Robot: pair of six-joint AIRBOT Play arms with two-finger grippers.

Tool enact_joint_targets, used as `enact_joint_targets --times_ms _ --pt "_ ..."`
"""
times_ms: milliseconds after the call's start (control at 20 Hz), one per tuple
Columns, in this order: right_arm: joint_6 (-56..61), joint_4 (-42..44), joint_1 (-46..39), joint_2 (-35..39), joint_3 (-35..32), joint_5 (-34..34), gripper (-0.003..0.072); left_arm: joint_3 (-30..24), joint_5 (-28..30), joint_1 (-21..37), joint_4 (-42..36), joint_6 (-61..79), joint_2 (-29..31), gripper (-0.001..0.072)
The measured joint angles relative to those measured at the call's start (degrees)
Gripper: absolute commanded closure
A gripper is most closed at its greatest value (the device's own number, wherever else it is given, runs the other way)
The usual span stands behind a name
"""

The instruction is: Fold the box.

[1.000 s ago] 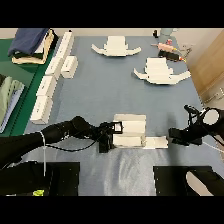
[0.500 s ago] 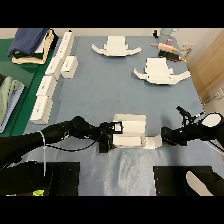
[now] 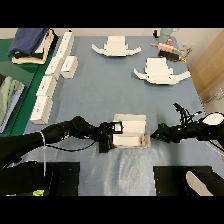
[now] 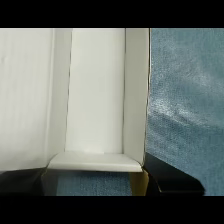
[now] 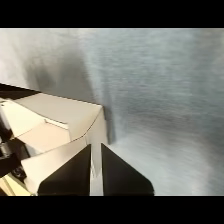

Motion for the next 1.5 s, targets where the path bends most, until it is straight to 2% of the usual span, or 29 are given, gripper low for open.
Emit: enact_joint_targets --times_ms 50,100,150,300,450,700,850,1050,1300,1500 --pt "-1.0 1.0 0.0 0.0 0.0 0.2 0.0504 0.0 0.0 0.0 0.0 0.0 0.0 0.0304" --pt "-1.9 1.7 0.0 0.0 0.0 0.2 0.0276 0.0 0.0 0.0 0.0 0.0 0.0 0.0305" --pt "-2.6 2.1 0.0 0.0 0.0 0.4 0.02 0.0 0.0 0.0 0.0 0.0 0.0 0.0304" --pt "-3.8 2.8 0.1 0.0 0.0 0.6 0.0234 0.0 0.0 0.0 0.0 0.0 0.0 0.0304" --pt "-4.9 2.0 2.1 0.0 0.0 0.1 0.0235 0.0 0.0 0.0 0.0 0.0 0.0 0.0304" --pt "-1.6 -2.2 12.6 0.0 0.9 -5.8 0.0269 0.0 0.0 0.0 0.0 0.0 0.0 0.0304" --pt "9.7 -10.2 21.9 -0.1 3.5 -10.0 0.0274 0.0 0.0 0.0 0.0 0.0 0.0 0.0304" --pt "28.7 -22.8 33.9 -2.3 8.6 -12.0 0.0288 0.0 0.0 0.0 0.0 0.0 0.0 0.0304" --pt "50.5 -35.8 45.9 -10.8 15.4 -9.8 0.0289 0.0 0.0 0.0 0.0 0.0 0.0 0.0304" --pt "62.8 -42.8 50.9 -17.6 19.7 -6.1 0.029 0.0 0.0 0.0 0.0 0.0 0.0 0.0304"
